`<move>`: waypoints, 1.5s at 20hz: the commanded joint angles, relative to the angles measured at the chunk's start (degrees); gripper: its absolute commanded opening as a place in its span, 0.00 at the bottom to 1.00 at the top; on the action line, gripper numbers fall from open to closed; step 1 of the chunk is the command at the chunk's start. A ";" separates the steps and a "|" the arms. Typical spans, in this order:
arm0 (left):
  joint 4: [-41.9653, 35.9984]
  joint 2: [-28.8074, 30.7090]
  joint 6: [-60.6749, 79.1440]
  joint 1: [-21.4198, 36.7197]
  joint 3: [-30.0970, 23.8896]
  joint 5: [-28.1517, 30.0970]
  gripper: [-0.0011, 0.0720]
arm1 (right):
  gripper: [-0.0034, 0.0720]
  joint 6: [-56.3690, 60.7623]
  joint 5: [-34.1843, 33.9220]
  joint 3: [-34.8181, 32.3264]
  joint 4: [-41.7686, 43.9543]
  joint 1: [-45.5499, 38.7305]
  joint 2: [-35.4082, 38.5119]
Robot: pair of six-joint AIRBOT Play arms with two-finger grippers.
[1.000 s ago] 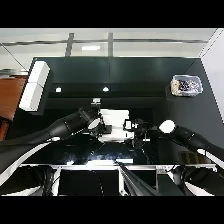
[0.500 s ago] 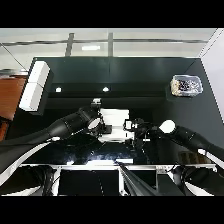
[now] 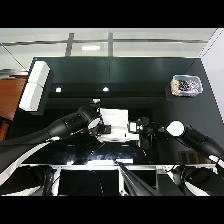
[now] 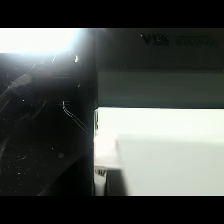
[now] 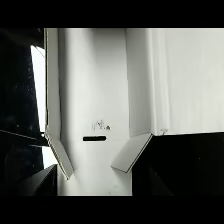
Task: Fold the box and place the chain.
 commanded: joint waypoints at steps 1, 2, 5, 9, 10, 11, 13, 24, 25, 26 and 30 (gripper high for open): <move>0.17 0.02 -0.07 0.07 0.04 0.44 0.05 | 0.97 0.55 0.66 0.02 -2.73 -0.17 0.68; 0.17 0.02 -0.07 0.07 0.04 0.55 0.05 | 0.86 0.55 0.66 0.00 -2.08 -0.17 0.68; 0.17 0.02 -0.07 0.07 0.04 1.20 0.05 | 0.76 0.52 0.15 0.00 0.24 -0.17 0.61; 0.15 0.02 -0.07 0.07 0.04 1.42 0.05 | 0.76 0.44 0.11 0.00 2.69 -0.15 -1.01; 0.15 0.02 -0.07 0.07 0.04 1.42 0.05 | 0.75 0.31 -0.15 0.02 3.30 -0.13 -1.60; 0.15 0.02 -0.07 0.07 0.04 1.42 0.05 | 0.70 0.31 -0.85 0.02 3.28 0.11 -1.99; 0.15 0.02 -0.07 0.07 0.04 1.42 0.05 | 0.51 0.31 -1.14 0.02 4.72 0.11 -2.43; -0.04 0.02 -0.07 0.07 0.04 1.46 0.05 | 0.23 0.33 -6.67 0.02 13.03 4.26 -3.37; -0.07 0.02 -0.07 0.07 0.04 1.46 0.05 | 0.22 0.33 -6.99 0.02 14.49 4.28 -3.82; -0.20 0.02 -0.07 0.07 0.04 1.44 0.05 | 0.22 0.31 -6.99 0.02 16.02 4.28 -4.55; -0.24 0.02 -0.07 0.07 0.04 1.44 0.05 | 0.22 0.31 -7.17 0.02 19.32 4.26 -6.10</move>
